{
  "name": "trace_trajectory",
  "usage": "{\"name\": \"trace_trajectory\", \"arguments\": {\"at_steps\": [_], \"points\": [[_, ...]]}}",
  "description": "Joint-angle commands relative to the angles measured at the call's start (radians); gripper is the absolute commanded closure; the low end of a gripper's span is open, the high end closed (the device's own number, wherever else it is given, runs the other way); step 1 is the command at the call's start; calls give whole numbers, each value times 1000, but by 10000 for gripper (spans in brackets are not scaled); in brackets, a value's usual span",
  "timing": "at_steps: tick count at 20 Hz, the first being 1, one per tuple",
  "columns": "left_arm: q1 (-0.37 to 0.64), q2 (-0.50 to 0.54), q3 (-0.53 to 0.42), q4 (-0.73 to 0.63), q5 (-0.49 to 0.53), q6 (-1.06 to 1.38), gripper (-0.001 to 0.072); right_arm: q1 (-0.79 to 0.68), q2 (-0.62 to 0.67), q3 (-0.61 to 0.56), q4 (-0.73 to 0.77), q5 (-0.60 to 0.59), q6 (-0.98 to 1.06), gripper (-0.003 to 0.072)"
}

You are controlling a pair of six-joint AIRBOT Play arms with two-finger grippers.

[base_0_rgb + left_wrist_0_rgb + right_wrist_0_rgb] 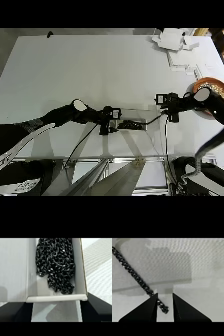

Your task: Fold the box and place the chain.

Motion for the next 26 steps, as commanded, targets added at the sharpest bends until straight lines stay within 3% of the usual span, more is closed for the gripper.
{"name": "trace_trajectory", "arguments": {"at_steps": [1,8,17,26], "points": [[1,0,0,0,0,0,455,-1,-37,0,-1,-18,-24,489],[1,0,0,0,0,0,455,-1,-74,0,-8,-12,-48,489],[1,0,0,0,0,0,455,8,11,-9,-8,45,-44,490],[1,0,0,0,0,0,455,8,10,-84,-51,-38,-45,490]]}}
